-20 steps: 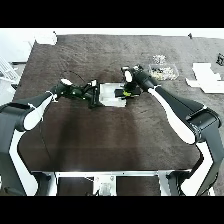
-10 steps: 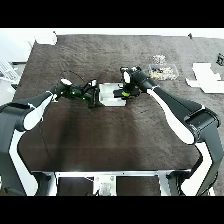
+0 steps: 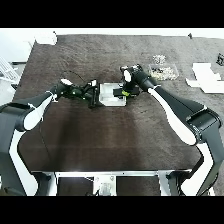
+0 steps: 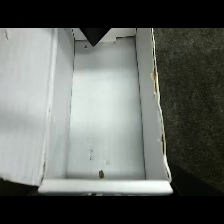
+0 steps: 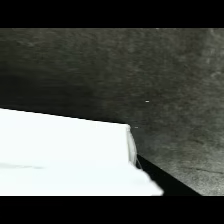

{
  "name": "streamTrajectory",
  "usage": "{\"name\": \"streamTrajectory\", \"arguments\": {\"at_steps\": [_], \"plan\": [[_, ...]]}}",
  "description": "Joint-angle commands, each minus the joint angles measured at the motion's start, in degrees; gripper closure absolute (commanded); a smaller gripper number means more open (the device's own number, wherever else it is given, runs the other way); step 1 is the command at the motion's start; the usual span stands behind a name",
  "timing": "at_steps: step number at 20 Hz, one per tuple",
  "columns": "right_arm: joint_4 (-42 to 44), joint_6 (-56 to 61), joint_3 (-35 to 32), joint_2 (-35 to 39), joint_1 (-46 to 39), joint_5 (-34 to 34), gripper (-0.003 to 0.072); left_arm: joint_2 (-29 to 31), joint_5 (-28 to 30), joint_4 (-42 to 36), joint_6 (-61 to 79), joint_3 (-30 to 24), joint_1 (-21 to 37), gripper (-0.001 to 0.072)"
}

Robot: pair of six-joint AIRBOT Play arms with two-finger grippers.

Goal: Fold the box and place the chain.

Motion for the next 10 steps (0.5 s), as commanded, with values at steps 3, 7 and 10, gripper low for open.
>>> {"name": "streamTrajectory", "arguments": {"at_steps": [3, 7, 10], "plan": [[-0.1, 0.1, 2.6, 0.4, -0.3, 1.7, 0.0255, 0.0, 0.0, 0.0, -0.1, 0.0, 0.0, 0.0349], [0.1, -2.7, 7.5, 1.3, -0.2, 7.7, 0.0239, 0.0, 0.0, 0.0, -0.1, 0.0, 0.0, 0.0348], [0.0, -6.8, 10.2, 4.0, -0.2, 10.7, 0.0239, 0.0, 0.0, 0.0, -0.1, 0.0, 0.0, 0.0348]]}}
